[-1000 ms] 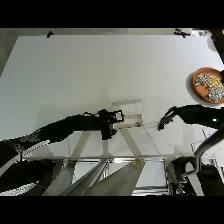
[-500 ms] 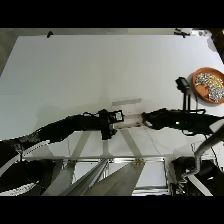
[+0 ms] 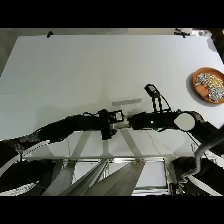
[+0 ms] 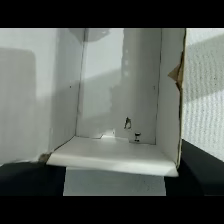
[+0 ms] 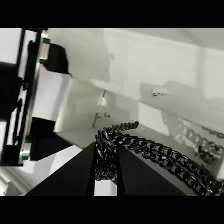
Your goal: Fold the box and place the chain.
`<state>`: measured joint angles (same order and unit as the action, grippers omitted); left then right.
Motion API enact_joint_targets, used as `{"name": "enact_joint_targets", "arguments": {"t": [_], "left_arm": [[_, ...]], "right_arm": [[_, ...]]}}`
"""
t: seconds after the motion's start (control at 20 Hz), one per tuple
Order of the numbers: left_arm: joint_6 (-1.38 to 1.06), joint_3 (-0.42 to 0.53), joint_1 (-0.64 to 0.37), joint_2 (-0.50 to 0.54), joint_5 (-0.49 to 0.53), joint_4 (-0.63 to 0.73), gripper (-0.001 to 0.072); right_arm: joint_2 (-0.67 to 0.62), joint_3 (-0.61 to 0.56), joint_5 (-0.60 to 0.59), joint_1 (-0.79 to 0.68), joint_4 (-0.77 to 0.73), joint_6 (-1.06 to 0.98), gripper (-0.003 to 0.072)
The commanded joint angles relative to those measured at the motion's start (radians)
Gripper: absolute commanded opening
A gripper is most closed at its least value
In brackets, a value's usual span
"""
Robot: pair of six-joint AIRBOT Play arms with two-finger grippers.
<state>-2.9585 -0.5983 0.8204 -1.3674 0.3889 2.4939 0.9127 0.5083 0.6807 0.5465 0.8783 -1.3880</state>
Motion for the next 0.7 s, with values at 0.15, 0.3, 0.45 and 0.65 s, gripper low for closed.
{"name": "enact_joint_targets", "arguments": {"t": [0.15,0.3,0.45,0.65], "left_arm": [[0.000,0.000,0.000,0.000,0.000,0.000,0.0257],[0.000,0.000,0.000,0.000,0.000,0.000,0.0257],[0.000,0.000,0.000,0.000,0.000,0.000,0.0257],[0.000,0.000,0.000,0.000,0.000,0.000,0.0257]], "right_arm": [[0.123,-0.001,-0.101,0.014,0.000,-0.002,0.0014],[0.150,-0.001,-0.097,0.014,0.000,-0.002,0.0014],[0.149,0.000,-0.107,0.012,0.000,0.002,0.0094],[0.105,0.000,-0.116,-0.025,0.015,0.002,0.0295]]}}
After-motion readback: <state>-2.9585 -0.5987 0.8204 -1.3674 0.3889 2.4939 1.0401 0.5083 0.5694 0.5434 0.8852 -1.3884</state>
